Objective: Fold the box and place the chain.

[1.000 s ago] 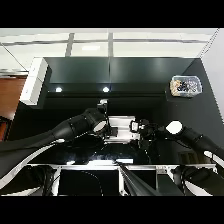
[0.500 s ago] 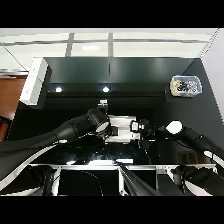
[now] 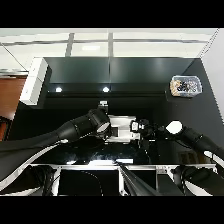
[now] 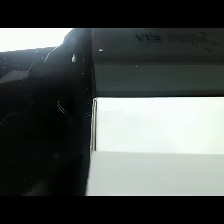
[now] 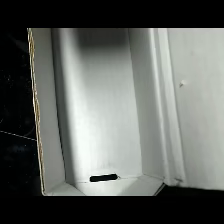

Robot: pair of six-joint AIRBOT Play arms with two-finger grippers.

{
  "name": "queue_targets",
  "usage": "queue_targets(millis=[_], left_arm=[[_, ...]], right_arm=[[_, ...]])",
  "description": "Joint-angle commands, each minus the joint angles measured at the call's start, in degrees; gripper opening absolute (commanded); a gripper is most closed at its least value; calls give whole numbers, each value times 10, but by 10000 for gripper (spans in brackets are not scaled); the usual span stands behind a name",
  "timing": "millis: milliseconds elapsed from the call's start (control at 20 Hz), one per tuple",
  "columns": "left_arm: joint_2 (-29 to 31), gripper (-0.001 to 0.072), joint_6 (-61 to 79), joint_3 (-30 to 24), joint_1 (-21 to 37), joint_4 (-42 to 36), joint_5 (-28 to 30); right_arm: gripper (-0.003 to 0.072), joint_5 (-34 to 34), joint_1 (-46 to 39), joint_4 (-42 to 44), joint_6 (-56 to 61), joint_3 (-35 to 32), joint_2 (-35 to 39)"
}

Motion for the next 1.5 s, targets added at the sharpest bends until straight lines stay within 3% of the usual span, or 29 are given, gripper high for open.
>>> queue_targets(millis=[0, 250, 300, 350, 400, 900, 1150, 1200, 1250, 1300, 1350, 1450], left_arm=[[-3, 29, 20, 1, 0, 0, -2], [-3, 28, 20, 7, 0, 1, 0], [-3, 28, 20, 9, 0, 1, 1], [-3, 28, 20, 10, 0, 1, 1], [-3, 28, 20, 10, 0, 1, 0], [-3, 30, 19, 10, 0, 0, -2], [-3, 30, 19, 10, 0, 0, -2], [-3, 30, 19, 10, 0, 0, -1], [-3, 30, 19, 10, 0, 0, 0], [-3, 30, 19, 10, 0, 0, 0], [-3, 30, 19, 10, 0, 0, 0], [-3, 30, 19, 10, 0, 0, 0]], right_arm=[[248, 0, 0, 0, 0, 0, 0], [251, 1, 0, 0, 3, 0, 0], [375, -1, 0, 0, 21, 0, 0], [560, -4, 0, 0, 38, 0, 0], [634, -3, 0, -1, 47, 0, 0], [631, 69, -1, -188, 144, 16, 73], [628, 49, 0, -174, 143, 16, 71], [607, 38, 0, -160, 143, 16, 69], [505, 33, 0, -154, 140, 16, 69], [505, 32, 0, -152, 139, 16, 69], [439, 37, 0, -151, 139, 16, 69], [180, 49, 0, -135, 144, 16, 69]])
